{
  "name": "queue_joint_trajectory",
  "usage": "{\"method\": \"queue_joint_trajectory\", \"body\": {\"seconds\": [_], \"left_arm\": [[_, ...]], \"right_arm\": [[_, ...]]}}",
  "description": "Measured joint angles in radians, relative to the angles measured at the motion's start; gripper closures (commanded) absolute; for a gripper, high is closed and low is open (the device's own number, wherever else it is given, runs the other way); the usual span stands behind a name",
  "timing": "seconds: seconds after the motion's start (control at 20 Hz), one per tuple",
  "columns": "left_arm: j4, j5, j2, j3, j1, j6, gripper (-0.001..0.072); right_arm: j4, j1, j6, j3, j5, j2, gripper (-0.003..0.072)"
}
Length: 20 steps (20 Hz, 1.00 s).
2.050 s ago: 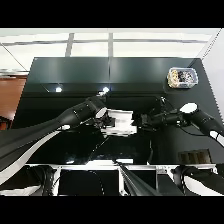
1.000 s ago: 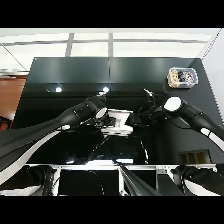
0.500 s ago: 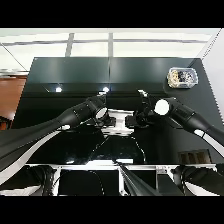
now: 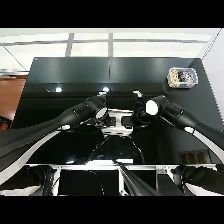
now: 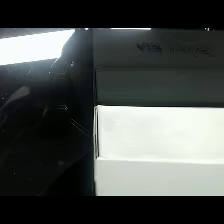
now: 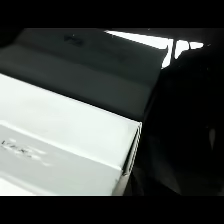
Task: Fold the box and place the chain.
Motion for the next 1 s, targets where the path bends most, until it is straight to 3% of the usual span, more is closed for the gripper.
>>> {"method": "queue_joint_trajectory", "body": {"seconds": [0.5,0.8,0.85,0.9,1.0], "left_arm": [[0.0,0.003,0.0,0.0,0.0,0.0,0.0681],[0.0,0.005,0.0,0.0,0.0,0.0,0.0681],[0.0,0.005,0.0,0.0,0.0,0.0,0.0681],[0.0,0.005,0.0,0.0,0.0,0.0,0.0681],[-0.001,0.009,0.0,0.0,0.0,-0.001,0.0681]], "right_arm": [[-0.227,0.075,0.236,0.113,0.102,-0.085,0.0328],[-0.241,0.094,0.307,0.138,0.134,-0.131,0.0329],[-0.241,0.095,0.315,0.139,0.137,-0.133,0.039],[-0.243,0.096,0.323,0.14,0.142,-0.135,0.0581],[-0.243,0.097,0.34,0.141,0.146,-0.138,0.0669]]}}
